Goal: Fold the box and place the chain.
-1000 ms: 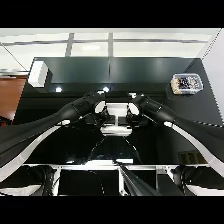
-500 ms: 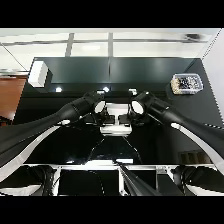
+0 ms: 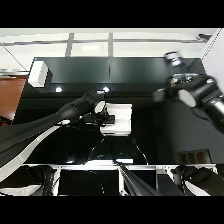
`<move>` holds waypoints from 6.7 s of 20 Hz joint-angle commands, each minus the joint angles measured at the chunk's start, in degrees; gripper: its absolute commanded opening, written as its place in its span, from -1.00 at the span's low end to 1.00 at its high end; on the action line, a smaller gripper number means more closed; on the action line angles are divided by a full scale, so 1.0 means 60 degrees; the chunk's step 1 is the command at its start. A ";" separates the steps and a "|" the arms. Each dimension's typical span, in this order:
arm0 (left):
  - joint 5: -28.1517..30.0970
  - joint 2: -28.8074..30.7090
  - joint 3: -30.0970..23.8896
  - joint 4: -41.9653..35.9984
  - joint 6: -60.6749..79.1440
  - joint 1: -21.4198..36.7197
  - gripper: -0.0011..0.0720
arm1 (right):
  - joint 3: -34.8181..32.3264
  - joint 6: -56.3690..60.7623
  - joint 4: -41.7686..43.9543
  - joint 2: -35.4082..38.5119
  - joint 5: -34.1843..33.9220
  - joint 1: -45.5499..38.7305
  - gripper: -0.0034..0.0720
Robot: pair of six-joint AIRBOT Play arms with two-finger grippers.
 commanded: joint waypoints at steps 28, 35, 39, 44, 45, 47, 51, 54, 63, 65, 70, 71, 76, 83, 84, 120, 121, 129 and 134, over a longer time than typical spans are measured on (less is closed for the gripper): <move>-0.0025 -0.0004 0.0004 -0.0015 -0.0007 0.0004 -0.90 | 0.5927 -0.2291 0.3107 -0.6954 -0.0656 -0.6222 -0.88; -0.0022 -0.0004 0.0004 -0.0029 -0.0004 0.0007 -0.90 | 0.6135 -0.3220 0.3100 -0.4215 -0.1111 -0.6226 -0.88; -0.0022 -0.0004 0.0004 -0.0029 -0.0004 0.0007 -0.90 | 0.6400 -0.3344 0.3111 -0.2801 -0.1606 -0.6222 -0.88; -0.0022 -0.0004 0.0004 -0.0033 -0.0004 0.0007 -0.90 | 0.7049 -0.3909 0.3464 -0.1606 -0.1388 -0.6222 -0.88; -0.0022 -0.0004 0.0004 -0.0029 -0.0004 0.0007 -0.90 | 0.7180 -0.3956 0.3519 -0.1402 -0.1290 -0.6222 -0.88; -0.0022 -0.0004 0.0004 -0.0033 -0.0007 0.0004 -0.90 | 0.7191 -0.4175 0.3861 -0.0896 -0.1311 -0.6222 -0.88; -0.0025 -0.0004 0.0004 -0.0029 -0.0004 0.0007 -0.90 | 0.7191 -0.4779 0.5362 0.0022 -0.1191 -0.6222 -0.88; -0.0025 -0.0004 0.0004 -0.0029 -0.0004 0.0007 -0.90 | 0.7191 -0.5198 0.6929 0.0543 -0.0313 -0.6222 -0.88; -0.0022 -0.0004 0.0004 -0.0029 -0.0004 0.0007 -0.90 | 0.6339 -0.7060 0.9639 0.0783 0.4149 -0.4211 -0.88; -0.0022 -0.0004 0.0004 -0.0025 -0.0004 0.0007 -0.90 | 0.6120 -0.7082 0.9653 0.0783 0.4014 -0.3537 -0.88; -0.0025 -0.0004 0.0004 -0.0029 -0.0004 0.0007 -0.90 | 0.5850 -0.7082 1.0440 0.0645 0.3745 -0.2718 -0.88; -0.0025 -0.0004 0.0004 -0.0029 -0.0004 0.0004 -0.90 | 0.5850 -0.7082 1.0688 0.0623 0.3690 -0.2648 -0.88; -0.0036 -0.0004 0.0004 -0.0029 -0.0004 0.0007 -0.90 | 0.5850 -0.7078 1.1551 0.0619 0.3475 -0.2514 -0.88; -0.0033 -0.0004 0.0004 -0.0029 -0.0004 0.0007 -0.90 | 0.5850 -0.7085 1.2579 0.0616 0.2623 -0.2514 -0.88; -0.0029 -0.0004 0.0004 -0.0029 -0.0004 0.0007 -0.90 | 0.5850 -0.7085 1.2484 0.0597 0.2528 -0.2514 -0.88; -0.0062 -0.0004 0.0004 -0.0015 -0.0004 0.0007 -0.90 | 0.0433 -0.6652 1.0397 -0.1734 0.0419 -0.0543 -0.88; -0.0062 -0.0004 0.0004 -0.0015 -0.0004 0.0007 -0.90 | 0.0433 -0.6652 1.0397 -0.1738 0.0423 -0.0546 -0.88; -0.0058 -0.0004 0.0004 -0.0018 -0.0004 0.0007 -0.90 | -0.0055 -0.6663 0.9941 -0.1759 -0.0197 -0.0095 -0.05; -0.0055 -0.0004 0.0004 -0.0029 -0.0007 0.0004 -0.90 | 0.0095 -0.6652 0.8859 -0.0940 0.0699 -0.1410 -0.06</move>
